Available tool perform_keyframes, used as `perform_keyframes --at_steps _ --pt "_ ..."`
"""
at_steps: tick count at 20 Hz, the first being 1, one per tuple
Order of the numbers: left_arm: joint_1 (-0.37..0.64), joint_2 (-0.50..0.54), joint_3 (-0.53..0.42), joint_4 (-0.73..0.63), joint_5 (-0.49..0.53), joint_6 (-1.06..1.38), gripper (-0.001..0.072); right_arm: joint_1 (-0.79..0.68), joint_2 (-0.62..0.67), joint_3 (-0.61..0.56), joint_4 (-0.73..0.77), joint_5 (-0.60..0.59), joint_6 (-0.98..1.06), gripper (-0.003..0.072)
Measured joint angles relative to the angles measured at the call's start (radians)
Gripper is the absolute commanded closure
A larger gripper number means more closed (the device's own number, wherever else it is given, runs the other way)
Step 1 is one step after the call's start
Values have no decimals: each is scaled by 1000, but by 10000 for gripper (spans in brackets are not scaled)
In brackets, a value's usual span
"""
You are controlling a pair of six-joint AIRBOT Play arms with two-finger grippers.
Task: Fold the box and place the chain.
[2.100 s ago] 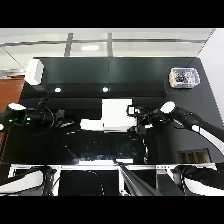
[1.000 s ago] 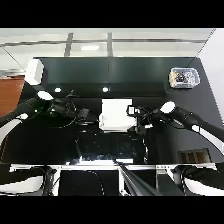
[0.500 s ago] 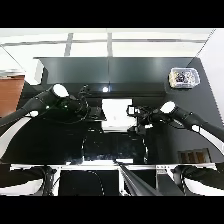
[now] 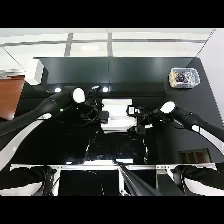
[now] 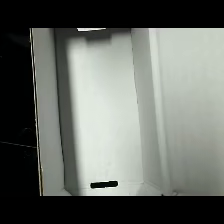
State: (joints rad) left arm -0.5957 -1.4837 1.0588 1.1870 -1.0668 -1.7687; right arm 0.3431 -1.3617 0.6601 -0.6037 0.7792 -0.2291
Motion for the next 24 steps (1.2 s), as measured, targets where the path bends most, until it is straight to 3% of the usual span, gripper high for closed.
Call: perform_keyframes --at_steps 4,6,16,17,18,20,24 --pt "-69 -33 51 128 -35 -135 117 0 0 0 0 0 0 518" --pt "-89 -43 64 169 -48 -203 227 0 0 0 0 0 0 519" --pt "-160 -78 111 336 -79 -438 230 0 0 0 0 0 0 518" --pt "-164 -80 114 344 -81 -446 290 0 0 0 0 0 0 518" --pt "-167 -81 118 351 -82 -457 480 0 0 0 0 0 1 518" --pt "-172 -84 122 350 -75 -468 676 1 -1 0 2 -1 1 518" --pt "-175 -85 126 340 -71 -483 664 1 -1 0 -1 5 -1 518"
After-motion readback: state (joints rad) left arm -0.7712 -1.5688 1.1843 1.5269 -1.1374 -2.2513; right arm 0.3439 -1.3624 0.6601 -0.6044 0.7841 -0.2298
